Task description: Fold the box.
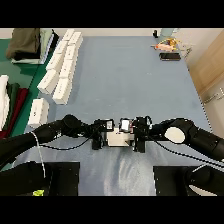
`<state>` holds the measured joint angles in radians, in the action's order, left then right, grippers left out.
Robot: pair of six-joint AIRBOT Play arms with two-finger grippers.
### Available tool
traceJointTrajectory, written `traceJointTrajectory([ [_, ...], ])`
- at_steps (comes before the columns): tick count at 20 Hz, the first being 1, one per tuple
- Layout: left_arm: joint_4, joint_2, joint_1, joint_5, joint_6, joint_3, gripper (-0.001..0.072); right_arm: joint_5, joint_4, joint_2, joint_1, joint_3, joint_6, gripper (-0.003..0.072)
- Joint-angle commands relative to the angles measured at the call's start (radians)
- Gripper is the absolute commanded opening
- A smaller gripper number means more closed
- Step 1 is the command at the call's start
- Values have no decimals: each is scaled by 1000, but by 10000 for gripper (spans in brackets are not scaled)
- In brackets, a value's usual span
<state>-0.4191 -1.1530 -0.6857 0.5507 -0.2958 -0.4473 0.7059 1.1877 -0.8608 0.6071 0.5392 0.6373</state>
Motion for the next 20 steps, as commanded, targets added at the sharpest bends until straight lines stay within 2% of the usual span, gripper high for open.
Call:
traceJointTrajectory([
  [1,0,0,0,0,0,0,465,-3,29,1,14,0,-37,558],
  [8,0,0,0,0,-1,0,465,-8,147,-2,62,-1,-68,557],
  [16,0,0,0,0,-1,0,465,-53,148,-25,63,-1,-82,553],
  [17,0,0,0,0,0,0,465,-52,148,-25,63,-1,-82,542],
  [19,0,0,0,0,-1,0,465,-35,148,-25,75,-1,-82,410],
  [20,0,0,0,0,-1,0,465,-28,147,-25,83,-1,-82,410],
])
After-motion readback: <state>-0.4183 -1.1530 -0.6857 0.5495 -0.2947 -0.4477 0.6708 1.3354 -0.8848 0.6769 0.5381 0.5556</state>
